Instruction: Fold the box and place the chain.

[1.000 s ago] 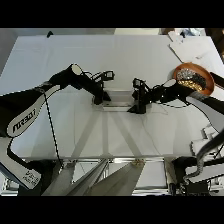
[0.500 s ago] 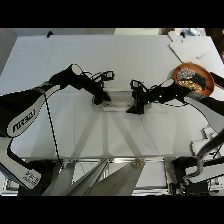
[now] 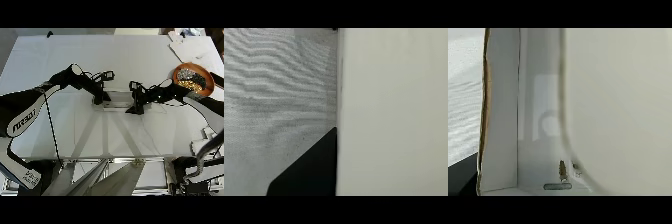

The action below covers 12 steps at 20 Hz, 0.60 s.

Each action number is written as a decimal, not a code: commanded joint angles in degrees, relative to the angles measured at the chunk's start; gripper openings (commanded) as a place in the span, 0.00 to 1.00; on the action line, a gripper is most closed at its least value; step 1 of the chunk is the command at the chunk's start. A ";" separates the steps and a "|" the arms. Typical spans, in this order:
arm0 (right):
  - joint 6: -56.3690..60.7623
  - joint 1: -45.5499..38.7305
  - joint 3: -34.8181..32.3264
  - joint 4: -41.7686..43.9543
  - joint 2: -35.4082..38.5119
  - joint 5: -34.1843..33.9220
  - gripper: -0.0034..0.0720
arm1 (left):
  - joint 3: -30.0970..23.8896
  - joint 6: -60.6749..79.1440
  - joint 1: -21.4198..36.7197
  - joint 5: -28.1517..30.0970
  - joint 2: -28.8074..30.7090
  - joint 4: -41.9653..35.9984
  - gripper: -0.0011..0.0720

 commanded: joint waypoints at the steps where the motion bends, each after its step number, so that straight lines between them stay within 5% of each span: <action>1: -0.02 0.09 0.00 -0.20 -0.02 -0.02 0.97 | -0.02 -0.02 -0.02 0.04 -0.04 0.00 0.03; 12: 0.00 0.09 0.00 -0.22 -0.04 1.03 0.91 | -0.02 -0.02 -0.02 0.04 -0.04 0.00 0.03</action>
